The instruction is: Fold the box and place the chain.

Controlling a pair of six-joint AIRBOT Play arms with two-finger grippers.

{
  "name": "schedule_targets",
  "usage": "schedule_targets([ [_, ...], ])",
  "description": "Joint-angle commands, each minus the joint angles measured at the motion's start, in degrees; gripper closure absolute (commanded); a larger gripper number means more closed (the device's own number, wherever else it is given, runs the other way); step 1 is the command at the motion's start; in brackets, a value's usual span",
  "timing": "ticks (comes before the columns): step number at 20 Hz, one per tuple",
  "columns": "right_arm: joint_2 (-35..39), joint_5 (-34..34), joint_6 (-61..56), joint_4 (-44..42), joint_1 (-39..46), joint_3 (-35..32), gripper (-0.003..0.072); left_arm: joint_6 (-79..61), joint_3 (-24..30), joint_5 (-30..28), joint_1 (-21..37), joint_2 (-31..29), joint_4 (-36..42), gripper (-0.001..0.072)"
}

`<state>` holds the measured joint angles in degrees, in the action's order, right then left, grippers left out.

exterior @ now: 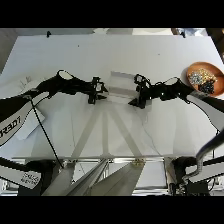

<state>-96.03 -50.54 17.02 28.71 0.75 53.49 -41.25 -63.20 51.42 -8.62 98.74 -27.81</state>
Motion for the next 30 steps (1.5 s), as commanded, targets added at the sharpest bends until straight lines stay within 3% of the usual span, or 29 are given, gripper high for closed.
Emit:
schedule_targets([
  [1,-0.04,0.0,-0.02,-0.07,-0.02,0.02,0.023,-0.96,0.04,-0.63,-0.11,0.09,-0.11,0.0382],
  [3,-0.04,0.0,-0.02,-0.07,-0.02,0.02,0.023,-0.98,0.04,-0.7,0.11,-0.02,-0.11,0.0293],
  [4,-0.04,0.0,-0.02,-0.04,-0.02,0.02,0.023,-0.98,0.04,-0.68,0.22,-0.07,-0.11,0.0282],
  [7,-0.04,0.0,-0.02,-0.07,-0.02,0.02,0.023,-0.98,0.04,-0.68,0.44,-0.26,-0.37,0.0282],
  [11,-0.04,0.0,-0.02,-0.07,-0.02,0.02,0.023,-0.87,0.04,-0.61,0.55,-1.07,-6.97,0.0282],
  [18,-0.04,0.0,-0.04,-0.07,-0.02,0.02,0.023,-3.13,0.04,-1.11,0.74,-1.01,-0.37,0.0287],
  [19,-0.04,0.0,-0.02,-0.04,-0.02,0.02,0.023,-4.13,0.04,-1.62,0.68,-0.96,1.11,0.0291],
  [21,-0.04,0.0,-0.02,-0.07,-0.02,0.02,0.023,-5.64,0.04,-1.86,0.66,-0.94,2.93,0.0384],
  [27,-0.04,0.0,-0.02,-0.07,-0.02,0.02,0.023,-5.73,0.04,-0.94,0.48,-0.11,2.97,0.0391],
  [29,-0.04,0.0,-0.02,-0.07,-0.02,0.02,0.023,-6.49,0.04,0.33,0.11,0.13,2.97,0.0493],
  [30,-0.04,0.0,-0.02,-0.07,-0.02,0.02,0.023,-6.97,0.04,1.2,-0.07,0.26,3.02,0.0495],
])
